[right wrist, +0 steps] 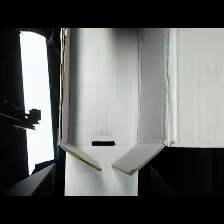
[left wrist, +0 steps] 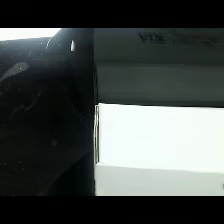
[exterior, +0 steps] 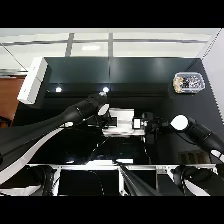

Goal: Fold the box and place the chain.

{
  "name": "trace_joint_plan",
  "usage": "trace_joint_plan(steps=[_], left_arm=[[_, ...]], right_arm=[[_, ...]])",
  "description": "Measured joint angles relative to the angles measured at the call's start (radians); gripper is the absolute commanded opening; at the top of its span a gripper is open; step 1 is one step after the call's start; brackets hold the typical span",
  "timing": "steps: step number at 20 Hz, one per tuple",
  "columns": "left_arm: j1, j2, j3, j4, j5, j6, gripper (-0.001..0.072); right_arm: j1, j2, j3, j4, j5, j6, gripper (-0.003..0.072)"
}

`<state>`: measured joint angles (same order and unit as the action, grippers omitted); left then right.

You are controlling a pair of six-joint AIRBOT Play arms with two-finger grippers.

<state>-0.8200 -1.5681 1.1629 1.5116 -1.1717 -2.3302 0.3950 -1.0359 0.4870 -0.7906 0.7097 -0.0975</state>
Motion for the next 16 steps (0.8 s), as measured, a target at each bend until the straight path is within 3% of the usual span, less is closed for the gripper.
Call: trace_joint_plan(steps=[3,4,6,8,16], left_arm=[[-0.003,0.000,0.000,0.003,0.002,-0.014,0.0025],[-0.003,0.000,0.000,0.004,0.002,-0.016,0.0026],[-0.004,0.000,0.000,0.005,0.002,-0.019,0.0026],[-0.004,0.000,0.000,0.004,0.003,-0.021,0.0026],[-0.004,0.000,0.000,0.000,0.004,-0.023,0.0026]], right_arm=[[0.000,0.002,0.000,-0.014,-0.009,-0.018,0.0697],[0.000,0.001,0.000,-0.013,-0.012,-0.027,0.0649],[0.000,0.001,0.000,0.013,-0.014,-0.053,0.0424],[0.000,0.000,0.000,0.044,-0.014,-0.076,0.0253],[0.000,-0.045,0.000,0.187,-0.017,-0.059,0.0237]])
